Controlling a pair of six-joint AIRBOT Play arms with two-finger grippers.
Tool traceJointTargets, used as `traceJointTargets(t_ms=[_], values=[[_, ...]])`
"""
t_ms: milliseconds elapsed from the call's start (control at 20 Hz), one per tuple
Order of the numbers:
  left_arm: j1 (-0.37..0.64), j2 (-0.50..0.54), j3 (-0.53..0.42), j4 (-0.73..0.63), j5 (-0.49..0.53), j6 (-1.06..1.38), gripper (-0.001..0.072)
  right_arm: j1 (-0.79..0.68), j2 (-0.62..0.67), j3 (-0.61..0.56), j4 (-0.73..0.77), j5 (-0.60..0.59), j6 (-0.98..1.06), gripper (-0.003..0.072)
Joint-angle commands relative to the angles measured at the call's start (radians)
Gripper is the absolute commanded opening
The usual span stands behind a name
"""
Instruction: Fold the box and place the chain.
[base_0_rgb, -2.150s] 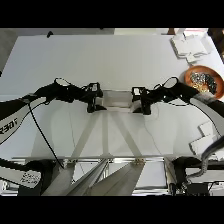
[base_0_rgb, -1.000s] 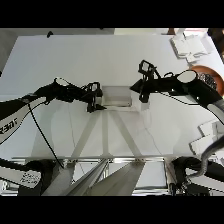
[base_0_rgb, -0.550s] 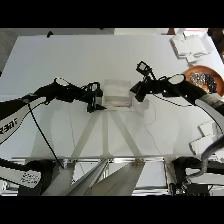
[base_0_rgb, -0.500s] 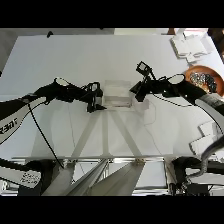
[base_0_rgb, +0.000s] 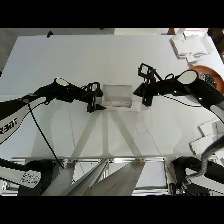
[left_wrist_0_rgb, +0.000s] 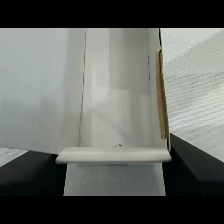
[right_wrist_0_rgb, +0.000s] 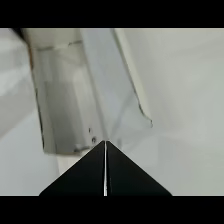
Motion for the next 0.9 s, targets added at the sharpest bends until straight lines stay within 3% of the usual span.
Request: traceJointTargets(t_ms=[0,50,100,250,550,650,850], values=[[-0.001,0.0,0.0,0.0,0.001,0.0,0.0336,0.0,0.02,0.0,-0.19,0.062,0.019,0.0093],[-0.001,0.0,0.0,0.0,0.001,0.0,0.0336,0.002,0.003,0.001,-0.2,0.061,0.015,0.0223],[-0.001,0.0,0.0,0.0,0.001,0.0,0.0336,0.003,-0.02,0.001,-0.199,0.056,0.011,0.0285],[-0.001,0.0,0.0,0.0,0.001,0.0,0.0336,0.035,-0.089,0.001,-0.182,0.028,-0.093,0.0285],[-0.001,0.0,0.0,0.0,0.001,0.0,0.0336,0.102,-0.18,0.001,-0.071,-0.098,-0.187,0.0251],[-0.001,0.0,0.0,0.0,0.001,0.0,0.0336,0.114,-0.19,0.001,-0.039,-0.102,-0.186,0.0153],[-0.001,0.0,0.0,0.0,0.001,0.0,0.0336,0.127,-0.201,0.001,-0.03,-0.103,-0.186,0.0087]])
